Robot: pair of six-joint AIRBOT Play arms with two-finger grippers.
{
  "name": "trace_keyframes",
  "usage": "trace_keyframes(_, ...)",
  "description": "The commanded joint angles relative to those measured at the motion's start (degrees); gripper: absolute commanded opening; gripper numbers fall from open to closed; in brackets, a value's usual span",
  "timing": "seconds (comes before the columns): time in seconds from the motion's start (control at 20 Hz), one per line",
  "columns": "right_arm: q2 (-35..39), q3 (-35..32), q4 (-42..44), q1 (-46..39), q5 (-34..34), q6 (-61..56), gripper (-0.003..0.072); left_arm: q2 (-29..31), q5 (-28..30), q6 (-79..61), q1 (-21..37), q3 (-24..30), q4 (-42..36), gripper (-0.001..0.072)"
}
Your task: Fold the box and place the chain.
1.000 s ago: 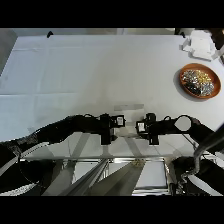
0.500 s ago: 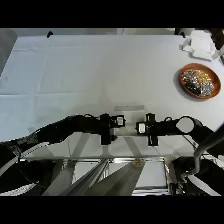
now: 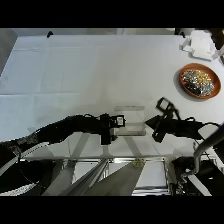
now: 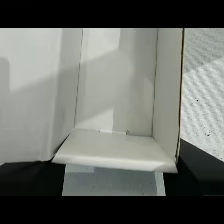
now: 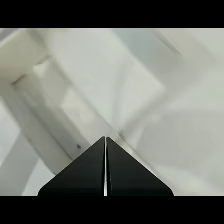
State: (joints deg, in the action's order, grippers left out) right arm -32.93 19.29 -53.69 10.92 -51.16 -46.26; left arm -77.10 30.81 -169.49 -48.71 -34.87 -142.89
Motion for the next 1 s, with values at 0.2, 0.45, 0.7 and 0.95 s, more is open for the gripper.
trace_keyframes(0.2, 1.6, 0.4, -11.2, -25.6, -8.7, -33.4, 0.0017, 0.0, 0.0, 0.0, 0.0, 0.0, 0.0, 0.0314)
trace_keyframes(0.45, -5.7, 0.8, -10.7, -28.2, -9.6, -32.9, 0.0017, 0.0, 0.0, 0.0, 0.0, 0.0, 0.0, 0.0314)
trace_keyframes(0.7, -15.5, 2.2, -6.7, -28.1, -14.0, -28.2, 0.0018, 0.0, 0.0, 0.0, 0.0, 0.0, 0.0, 0.0314)
trace_keyframes(0.95, -20.7, 2.2, -2.5, -28.1, -15.4, -24.5, 0.0018, 0.0, 0.0, 0.0, 0.0, 0.0, 0.0, 0.0314)
